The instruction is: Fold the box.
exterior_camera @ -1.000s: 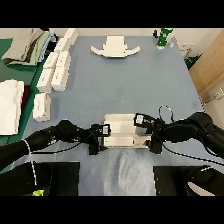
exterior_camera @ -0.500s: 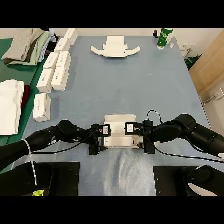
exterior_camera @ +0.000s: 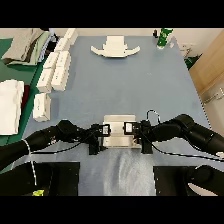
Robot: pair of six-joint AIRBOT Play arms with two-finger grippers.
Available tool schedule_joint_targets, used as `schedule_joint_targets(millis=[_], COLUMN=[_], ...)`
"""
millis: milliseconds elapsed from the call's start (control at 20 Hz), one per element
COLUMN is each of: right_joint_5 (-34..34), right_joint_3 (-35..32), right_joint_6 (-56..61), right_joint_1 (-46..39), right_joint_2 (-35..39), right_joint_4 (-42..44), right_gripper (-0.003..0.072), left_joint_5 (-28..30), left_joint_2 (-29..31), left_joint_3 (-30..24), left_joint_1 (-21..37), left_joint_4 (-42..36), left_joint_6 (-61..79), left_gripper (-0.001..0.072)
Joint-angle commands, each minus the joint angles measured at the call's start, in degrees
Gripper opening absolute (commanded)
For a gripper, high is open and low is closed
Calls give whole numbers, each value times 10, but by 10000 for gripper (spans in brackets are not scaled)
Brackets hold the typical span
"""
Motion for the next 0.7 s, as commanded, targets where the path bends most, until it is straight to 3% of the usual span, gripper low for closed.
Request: schedule_joint_targets(millis=[0, 450, 500, 550, 600, 650], right_joint_5=[2, 6, 11, 22, 30, 34], right_joint_3=[0, 0, 0, 0, 0, 0], right_joint_6=[-2, -14, -17, -17, -17, -17], right_joint_1=[0, 0, 0, 0, 0, 0], right_joint_2=[-1, -12, -12, -12, -12, -12], right_joint_4=[10, 56, 56, 56, 56, 56], right_gripper=[88, 113, 168, 485, 609, 608], left_joint_5=[0, 0, 0, 0, 0, 0], left_joint_2=[0, 0, 0, 0, 0, 0], left_joint_3=[0, 0, 0, 0, 0, 0], left_joint_1=[0, 0, 0, 0, 0, 0], left_joint_4=[0, 0, 0, 0, 0, 0], left_joint_6=[0, 0, 0, 0, 0, 0], left_gripper=[466, 466, 466, 466, 466, 466])
